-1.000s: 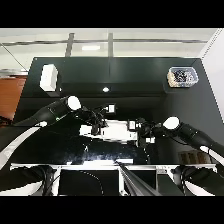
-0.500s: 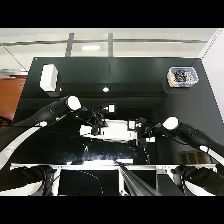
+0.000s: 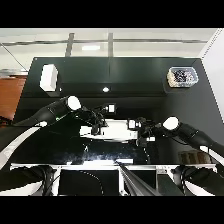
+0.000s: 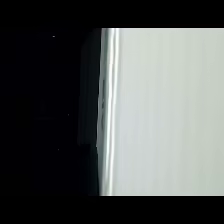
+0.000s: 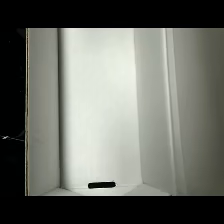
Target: Fold the box and place the chain.
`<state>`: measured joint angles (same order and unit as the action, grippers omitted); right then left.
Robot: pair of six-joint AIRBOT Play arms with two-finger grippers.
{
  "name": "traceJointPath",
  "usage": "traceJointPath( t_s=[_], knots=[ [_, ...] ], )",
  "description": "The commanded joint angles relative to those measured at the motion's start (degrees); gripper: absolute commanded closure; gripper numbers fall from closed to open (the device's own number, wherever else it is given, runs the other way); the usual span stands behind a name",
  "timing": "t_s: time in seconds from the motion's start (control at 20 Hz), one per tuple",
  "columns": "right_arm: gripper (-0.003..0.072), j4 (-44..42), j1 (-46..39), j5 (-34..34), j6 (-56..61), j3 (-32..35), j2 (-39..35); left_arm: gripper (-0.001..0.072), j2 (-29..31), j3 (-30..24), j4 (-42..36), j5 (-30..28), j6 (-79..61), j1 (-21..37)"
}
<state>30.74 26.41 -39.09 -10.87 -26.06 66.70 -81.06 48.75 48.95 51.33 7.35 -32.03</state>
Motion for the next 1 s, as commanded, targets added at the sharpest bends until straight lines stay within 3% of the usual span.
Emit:
traceJointPath(
  t_s=[0.0, 0.95],
  knots=[
    [-0.0021, -0.07, -1.31, -0.66, 0.52, -0.07, -0.92, 0.0678, 0.04, 0.07, 0.04, -0.07, -0.04, 0.0],
    [-0.0019, -0.04, -1.29, -0.31, 0.33, -0.07, 0.79, 0.0678, 0.04, 0.07, -0.02, -0.09, -0.04, 0.0]
  ],
)
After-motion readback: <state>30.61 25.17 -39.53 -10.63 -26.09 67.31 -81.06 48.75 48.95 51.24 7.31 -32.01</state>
